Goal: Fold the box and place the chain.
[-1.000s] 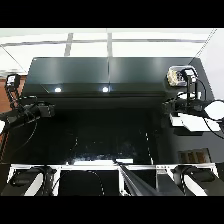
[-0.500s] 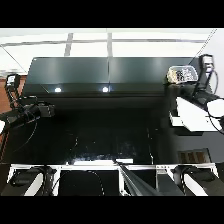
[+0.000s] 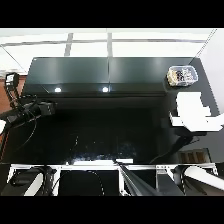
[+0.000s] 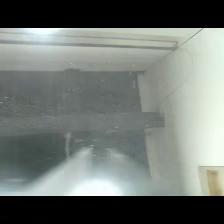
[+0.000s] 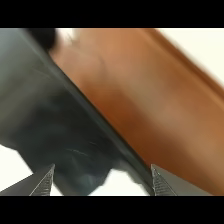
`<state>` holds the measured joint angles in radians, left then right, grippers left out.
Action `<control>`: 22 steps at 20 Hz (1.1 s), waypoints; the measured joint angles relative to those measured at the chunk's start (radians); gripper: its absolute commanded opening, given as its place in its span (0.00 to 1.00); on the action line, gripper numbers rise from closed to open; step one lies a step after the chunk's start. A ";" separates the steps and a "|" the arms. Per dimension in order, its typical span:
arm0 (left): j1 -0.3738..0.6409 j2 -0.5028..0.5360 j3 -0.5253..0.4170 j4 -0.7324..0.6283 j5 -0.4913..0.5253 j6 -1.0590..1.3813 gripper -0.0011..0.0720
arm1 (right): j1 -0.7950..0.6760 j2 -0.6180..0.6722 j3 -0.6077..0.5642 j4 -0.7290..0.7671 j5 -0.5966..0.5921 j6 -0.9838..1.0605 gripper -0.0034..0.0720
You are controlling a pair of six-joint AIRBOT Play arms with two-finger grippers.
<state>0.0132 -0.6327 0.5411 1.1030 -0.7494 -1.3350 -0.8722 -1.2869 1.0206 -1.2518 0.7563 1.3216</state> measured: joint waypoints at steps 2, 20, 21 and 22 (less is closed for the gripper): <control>0.000 -0.018 -0.001 -0.042 0.005 -0.001 0.98 | -0.060 -0.113 0.099 0.011 0.142 -0.117 0.98; 0.000 -0.122 -0.001 -0.222 -0.005 0.007 0.98 | 0.073 -0.024 0.060 0.292 0.510 -0.484 0.07; -0.002 -0.131 -0.001 -0.223 -0.031 0.017 0.98 | 0.107 0.032 -0.006 0.349 0.484 -0.500 0.07; -0.008 -0.145 -0.001 -0.225 -0.060 0.031 0.98 | 0.153 0.085 -0.075 0.406 0.452 -0.515 0.07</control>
<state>0.0055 -0.7773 0.5404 0.8780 -0.8093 -1.3045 -0.7197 -1.2015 0.9459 -0.8459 1.2087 0.8062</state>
